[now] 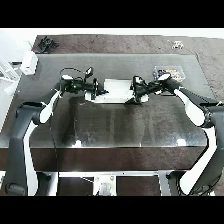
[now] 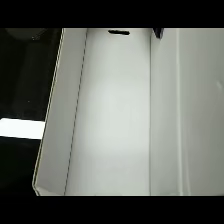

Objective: Fold the box and place the chain.

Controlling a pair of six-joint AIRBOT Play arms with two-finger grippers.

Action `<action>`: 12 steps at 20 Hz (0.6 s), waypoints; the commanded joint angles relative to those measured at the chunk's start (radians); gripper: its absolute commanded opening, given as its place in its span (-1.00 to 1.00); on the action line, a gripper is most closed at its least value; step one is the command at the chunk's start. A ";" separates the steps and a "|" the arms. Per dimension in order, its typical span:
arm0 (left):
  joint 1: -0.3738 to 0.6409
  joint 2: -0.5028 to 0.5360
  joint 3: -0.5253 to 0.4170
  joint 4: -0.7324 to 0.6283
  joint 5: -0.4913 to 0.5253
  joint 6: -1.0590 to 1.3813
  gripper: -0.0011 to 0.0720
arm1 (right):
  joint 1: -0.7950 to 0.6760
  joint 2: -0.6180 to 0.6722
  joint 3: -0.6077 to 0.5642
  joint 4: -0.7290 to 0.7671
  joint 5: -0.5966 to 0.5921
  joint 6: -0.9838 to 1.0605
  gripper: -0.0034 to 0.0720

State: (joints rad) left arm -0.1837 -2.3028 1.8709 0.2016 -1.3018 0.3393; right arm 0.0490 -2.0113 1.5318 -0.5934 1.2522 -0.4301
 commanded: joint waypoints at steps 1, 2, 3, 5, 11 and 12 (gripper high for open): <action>0.001 0.000 0.000 0.000 0.000 0.001 -0.90 | -0.001 -0.001 0.001 -0.009 0.002 0.010 0.79; 0.001 0.000 0.000 0.000 0.000 0.001 -0.90 | -0.001 -0.001 0.001 -0.005 0.002 0.010 0.79; 0.001 0.000 0.000 0.000 0.000 0.001 -0.90 | -0.002 -0.001 0.001 0.010 0.002 0.010 0.79; 0.001 0.000 0.000 0.000 0.000 0.001 -0.90 | -0.003 -0.001 0.001 0.036 0.021 0.005 0.84; 0.001 0.000 0.000 0.000 0.000 0.001 -0.90 | -0.003 -0.003 0.001 0.035 0.057 0.011 0.86; 0.001 0.000 0.000 0.000 0.000 0.001 -0.90 | -0.003 -0.004 0.001 0.035 0.057 0.011 0.86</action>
State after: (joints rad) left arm -0.1833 -2.3028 1.8709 0.2020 -1.3033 0.3401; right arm 0.0452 -2.0129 1.5318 -0.5617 1.2972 -0.4217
